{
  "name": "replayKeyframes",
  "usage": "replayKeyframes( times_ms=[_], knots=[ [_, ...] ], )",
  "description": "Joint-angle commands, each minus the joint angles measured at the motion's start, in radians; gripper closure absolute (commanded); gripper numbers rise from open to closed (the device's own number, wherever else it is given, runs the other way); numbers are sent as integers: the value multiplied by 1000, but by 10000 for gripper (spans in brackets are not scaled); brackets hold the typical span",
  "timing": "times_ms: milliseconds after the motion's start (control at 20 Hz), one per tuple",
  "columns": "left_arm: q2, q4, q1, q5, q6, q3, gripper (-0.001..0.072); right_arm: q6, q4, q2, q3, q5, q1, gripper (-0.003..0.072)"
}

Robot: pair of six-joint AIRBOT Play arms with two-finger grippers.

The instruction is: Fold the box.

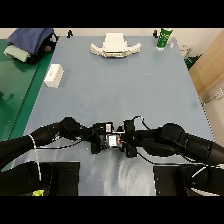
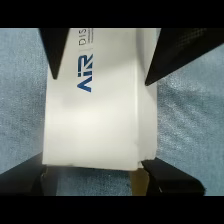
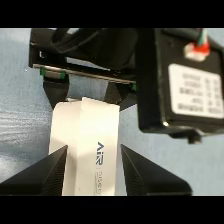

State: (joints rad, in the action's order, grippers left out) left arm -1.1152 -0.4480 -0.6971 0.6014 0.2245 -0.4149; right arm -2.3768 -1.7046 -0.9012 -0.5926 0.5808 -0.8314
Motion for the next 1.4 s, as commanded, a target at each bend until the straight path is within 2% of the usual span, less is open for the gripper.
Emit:
replayKeyframes(
  times_ms=[0,250,900,950,1000,1050,1350],
  knots=[
    [-1,0,0,1,2,0,182,-7,27,18,-2,-6,0,152],
    [-1,-1,0,1,2,0,182,-5,74,18,-4,-36,1,165],
    [-1,-1,0,0,2,0,182,5,84,-19,-27,-57,3,174],
    [-1,-1,0,1,2,0,182,5,75,-31,-27,-56,3,194],
    [-1,-1,0,1,2,0,182,5,70,-40,-27,-55,2,317],
    [-1,-1,0,1,2,0,182,4,64,-42,-27,-50,2,389],
    [-1,0,0,1,2,0,182,4,27,-43,-27,-26,2,402]
  ],
)
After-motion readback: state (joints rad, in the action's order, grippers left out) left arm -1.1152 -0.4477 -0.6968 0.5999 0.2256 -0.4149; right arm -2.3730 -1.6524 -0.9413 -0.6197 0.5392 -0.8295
